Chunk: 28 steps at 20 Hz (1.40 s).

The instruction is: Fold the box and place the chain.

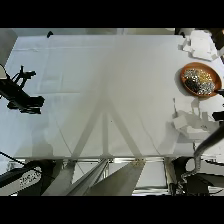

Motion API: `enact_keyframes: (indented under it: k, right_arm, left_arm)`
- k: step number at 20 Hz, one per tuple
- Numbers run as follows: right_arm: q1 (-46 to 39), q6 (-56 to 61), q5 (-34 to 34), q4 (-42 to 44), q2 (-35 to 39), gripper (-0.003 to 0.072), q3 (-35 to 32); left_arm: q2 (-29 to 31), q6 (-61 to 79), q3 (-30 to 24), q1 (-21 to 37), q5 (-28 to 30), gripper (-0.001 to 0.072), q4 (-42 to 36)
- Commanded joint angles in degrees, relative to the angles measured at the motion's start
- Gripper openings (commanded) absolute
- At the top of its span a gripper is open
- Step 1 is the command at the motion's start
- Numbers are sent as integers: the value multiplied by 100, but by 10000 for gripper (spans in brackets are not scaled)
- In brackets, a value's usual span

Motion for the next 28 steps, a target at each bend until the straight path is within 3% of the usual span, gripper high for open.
enact_keyframes:
  k: [1, 5, 7, 11, 14, 19, 22, 24, 28]
  right_arm:
    - [197, -623, 210, 1600, 273, 8, -4]
    - [981, -756, 138, 2557, 955, 7, -55]
    - [1497, -754, -291, 2977, 1471, 6, -332]
    - [2798, -304, -2138, 3932, 2964, 6, -1821]
    - [3801, 520, -2999, 4240, 3794, 6, -2844]
    - [5713, 1950, -4240, 4183, 4098, 6, -3624]
    - [6673, 3252, -4881, 3252, 4079, 6, -3646]
    - [6972, 3877, -4868, 2739, 4033, 7, -3646]
    - [7097, 3945, -4848, 2697, 3919, 8, -3646]
  left_arm:
    - [2, 2, -2, 7, 0, 13, 2]
    - [2, 2, -2, 7, 0, 13, 2]
    - [4, 2, -2, 7, 0, 13, 2]
    - [4, 2, -2, 7, 0, 13, 2]
    - [4, 2, -2, 7, 0, 13, 9]
    - [2, 2, -2, 7, 0, 13, 4]
    - [2, 20, -2, 7, 4, 13, 39]
    - [2, 111, -2, 7, 9, 13, 44]
    - [2, 282, -2, 7, 146, 13, 39]
